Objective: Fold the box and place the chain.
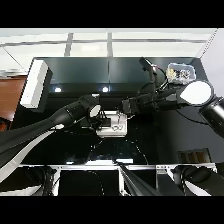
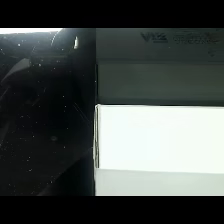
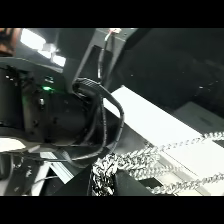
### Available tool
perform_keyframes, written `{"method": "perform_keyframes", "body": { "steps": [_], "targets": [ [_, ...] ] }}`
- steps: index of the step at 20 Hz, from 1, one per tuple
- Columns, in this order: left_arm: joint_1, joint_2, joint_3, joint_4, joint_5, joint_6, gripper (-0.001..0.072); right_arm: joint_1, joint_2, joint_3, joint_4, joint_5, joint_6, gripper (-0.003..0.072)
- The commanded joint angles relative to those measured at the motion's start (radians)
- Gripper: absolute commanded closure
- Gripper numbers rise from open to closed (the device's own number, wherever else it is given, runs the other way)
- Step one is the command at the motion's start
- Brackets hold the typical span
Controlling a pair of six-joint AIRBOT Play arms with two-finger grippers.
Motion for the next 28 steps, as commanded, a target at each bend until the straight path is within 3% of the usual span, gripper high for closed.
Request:
{"method": "perform_keyframes", "body": {
  "steps": [1,8,13,17,19,28],
  "targets": [
    [0.001,0.0,0.0,0.0,0.0,0.0,0.0682,-0.039,0.001,-0.002,-0.029,0.031,0.01,0.0672],
    [0.001,0.0,0.0,0.0,0.0,0.0,0.0682,-0.23,0.03,-0.002,-0.055,0.204,0.009,0.0673],
    [0.001,0.0,0.0,0.0,0.001,0.0,0.0682,-0.241,0.03,-0.002,-0.076,0.301,0.008,0.0673],
    [0.001,0.0,0.0,0.0,0.001,0.0,0.0682,-0.226,0.03,-0.002,0.022,0.362,-0.072,0.0673],
    [0.001,0.0,0.0,0.0,0.001,0.0,0.0682,-0.194,0.03,-0.003,0.062,0.339,-0.103,0.0674],
    [0.001,0.0,0.0,0.0,0.001,0.0,0.0682,0.017,-0.051,-0.005,0.081,0.036,-0.092,0.0672]
  ]
}}
